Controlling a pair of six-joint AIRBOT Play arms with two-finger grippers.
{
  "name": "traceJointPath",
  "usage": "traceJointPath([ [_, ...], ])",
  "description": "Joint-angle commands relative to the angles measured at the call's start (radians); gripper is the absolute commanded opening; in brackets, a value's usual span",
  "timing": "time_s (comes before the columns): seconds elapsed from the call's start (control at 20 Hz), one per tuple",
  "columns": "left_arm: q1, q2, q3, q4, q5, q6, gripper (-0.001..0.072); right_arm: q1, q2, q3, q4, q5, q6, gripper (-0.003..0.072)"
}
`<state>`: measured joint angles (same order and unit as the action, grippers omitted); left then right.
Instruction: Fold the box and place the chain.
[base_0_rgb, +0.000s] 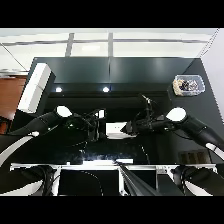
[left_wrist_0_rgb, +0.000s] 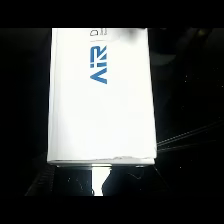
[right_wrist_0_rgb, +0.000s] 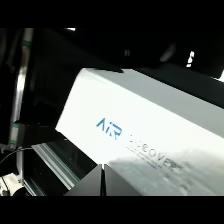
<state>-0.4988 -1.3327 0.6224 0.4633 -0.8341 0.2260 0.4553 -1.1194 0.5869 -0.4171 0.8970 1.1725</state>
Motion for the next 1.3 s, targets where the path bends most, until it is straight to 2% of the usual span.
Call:
traceJointPath([
  [0.0, 0.0, 0.0, 0.0, 0.0, 0.0, 0.0, 0.0464, 0.0, -0.058, -0.003, -0.024, -0.014, 0.019, 0.0007],
  [0.4, 0.0, 0.0, 0.0, 0.0, -0.001, 0.0, 0.0463, -0.002, -0.066, 0.007, -0.063, -0.01, 0.011, 0.0007],
  [0.55, 0.0, 0.0, 0.0, 0.0, -0.006, 0.0, 0.0463, -0.048, -0.017, 0.074, -0.064, 0.092, -0.032, 0.0007],
  [0.65, 0.005, 0.0, 0.0, 0.001, -0.005, 0.002, 0.0466, -0.117, 0.046, 0.159, -0.081, 0.194, -0.1, 0.0009],
  [0.7, 0.01, 0.002, 0.001, 0.004, -0.007, 0.002, 0.0535, -0.163, 0.082, 0.215, -0.124, 0.229, -0.104, 0.0011],
  [0.75, 0.015, 0.007, 0.001, 0.016, -0.004, 0.001, 0.0716, -0.206, 0.115, 0.264, -0.178, 0.247, -0.103, 0.001],
  [0.85, 0.029, 0.037, 0.009, 0.111, -0.009, -0.061, 0.0719, -0.309, 0.178, 0.336, -0.274, 0.26, -0.08, 0.0011],
  [0.95, 0.043, 0.092, 0.037, 0.282, -0.026, -0.219, 0.0718, -0.406, 0.224, 0.352, -0.296, 0.27, -0.069, 0.0011],
  [1.0, 0.054, 0.119, 0.053, 0.332, -0.068, -0.286, 0.0716, -0.45, 0.238, 0.352, -0.299, 0.272, -0.07, 0.0011],
  [1.1, 0.068, 0.151, 0.103, 0.34, -0.225, -0.328, 0.0712, -0.508, 0.242, 0.352, -0.318, 0.276, -0.07, 0.0011],
  [1.15, 0.058, 0.154, 0.127, 0.34, -0.247, -0.347, 0.0712, -0.523, 0.242, 0.352, -0.365, 0.269, -0.07, 0.0011],
  [1.25, 0.015, 0.152, 0.177, 0.34, -0.228, -0.393, 0.0712, -0.552, 0.242, 0.352, -0.488, 0.26, -0.064, 0.0012],
])
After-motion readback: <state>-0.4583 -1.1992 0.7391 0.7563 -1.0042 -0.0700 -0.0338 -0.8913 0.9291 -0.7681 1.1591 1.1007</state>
